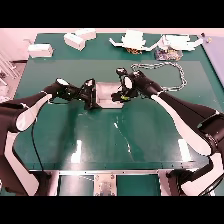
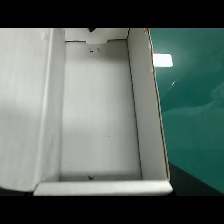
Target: Fold the box and place the chain.
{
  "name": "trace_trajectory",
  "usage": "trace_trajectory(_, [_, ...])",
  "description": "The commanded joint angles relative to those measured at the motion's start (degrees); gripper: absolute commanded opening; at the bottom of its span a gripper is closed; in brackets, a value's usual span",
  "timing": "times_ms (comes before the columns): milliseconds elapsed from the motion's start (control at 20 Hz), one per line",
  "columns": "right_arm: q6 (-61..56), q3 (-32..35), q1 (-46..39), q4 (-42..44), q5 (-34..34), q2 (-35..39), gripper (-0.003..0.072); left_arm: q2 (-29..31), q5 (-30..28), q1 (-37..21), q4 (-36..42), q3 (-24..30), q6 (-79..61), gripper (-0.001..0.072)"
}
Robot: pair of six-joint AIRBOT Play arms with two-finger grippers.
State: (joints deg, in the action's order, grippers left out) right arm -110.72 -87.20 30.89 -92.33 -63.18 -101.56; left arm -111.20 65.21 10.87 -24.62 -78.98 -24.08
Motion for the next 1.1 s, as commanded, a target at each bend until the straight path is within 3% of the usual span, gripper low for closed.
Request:
trace_trajectory(0, [0.1, -0.2, 0.2, 0.2, -0.1, 0.0, 0.0020, 0.0, 0.0, 0.0, -0.2, -0.1, -0.3, 0.0490])
trace_trajectory(50, [0.1, -0.2, 0.2, 0.2, -0.1, 0.0, 0.0035, 0.0, 0.0, 0.0, -0.2, -0.1, -0.3, 0.0490])
trace_trajectory(150, [0.1, -0.3, 0.2, 0.2, -0.1, 0.0, 0.0241, 0.0, 0.0, 0.0, -0.2, -0.1, -0.3, 0.0490])
trace_trajectory(300, [0.1, -1.3, 0.0, -0.1, -0.4, 0.1, 0.0379, 0.0, 0.0, 0.0, -0.2, -0.1, -0.3, 0.0490])
trace_trajectory(500, [0.1, -2.9, 0.0, -1.8, -1.0, 0.4, 0.0450, 0.0, 0.0, 0.0, -0.2, -0.1, -0.3, 0.0490])
trace_trajectory(1050, [2.8, -3.3, -0.4, -2.8, -1.3, 9.0, 0.0450, 0.0, -0.1, 0.0, -0.2, -0.1, -0.3, 0.0490])
